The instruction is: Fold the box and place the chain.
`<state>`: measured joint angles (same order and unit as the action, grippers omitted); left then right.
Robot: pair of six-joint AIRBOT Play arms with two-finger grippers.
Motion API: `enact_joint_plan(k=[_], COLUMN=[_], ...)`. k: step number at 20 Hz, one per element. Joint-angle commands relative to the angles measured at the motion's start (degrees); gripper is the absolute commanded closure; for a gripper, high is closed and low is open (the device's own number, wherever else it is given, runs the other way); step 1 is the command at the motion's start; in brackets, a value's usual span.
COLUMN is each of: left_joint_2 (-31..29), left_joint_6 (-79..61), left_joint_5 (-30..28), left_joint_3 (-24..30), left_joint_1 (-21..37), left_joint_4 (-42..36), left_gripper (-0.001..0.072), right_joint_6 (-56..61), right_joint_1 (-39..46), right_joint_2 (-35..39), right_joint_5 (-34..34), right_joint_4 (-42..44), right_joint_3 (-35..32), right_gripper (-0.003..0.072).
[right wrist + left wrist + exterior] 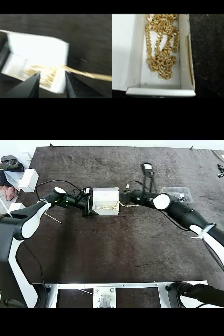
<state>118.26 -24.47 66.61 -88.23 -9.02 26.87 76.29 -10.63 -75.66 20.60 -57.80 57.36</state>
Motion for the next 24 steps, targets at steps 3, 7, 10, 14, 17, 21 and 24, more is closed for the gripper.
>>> enact_joint_plan(k=[3,7,10,14,17,21,24], left_joint_2=[0.02,0.02,0.02,0.02,0.02,0.02,0.02], left_joint_6=[0.0,0.0,0.0,0.0,0.0,0.0,0.0], left_joint_5=[-0.02,-0.02,-0.02,-0.04,-0.02,-0.02,-0.02], left_joint_3=[0.02,0.02,0.02,0.02,0.02,0.02,0.02], left_joint_1=[0.02,0.02,0.02,0.02,0.02,0.02,0.02], left_joint_4=[0.02,0.02,0.02,0.02,0.02,0.0,0.02], left_gripper=[0.0362,0.0362,0.0362,0.0362,0.0362,0.0362,0.0362], right_joint_6=[3.56,4.79,4.76,4.76,4.76,4.76,4.28], right_joint_1=[16.98,24.44,24.87,24.26,22.36,21.53,21.09], right_joint_2=[5.73,1.4,-3.82,-11.67,-16.79,-21.16,-18.8], right_joint_5=[1.62,-3.08,-9.4,-10.14,-9.9,-11.98,-10.19], right_joint_4=[-0.5,0.76,3.72,6.08,6.25,10.16,9.46], right_joint_3=[-11.19,-13.79,-12.41,-6.21,-1.44,1.79,1.77], right_gripper=[0.0329,0.0329,0.0329,0.033,0.033,0.0583,0.07])
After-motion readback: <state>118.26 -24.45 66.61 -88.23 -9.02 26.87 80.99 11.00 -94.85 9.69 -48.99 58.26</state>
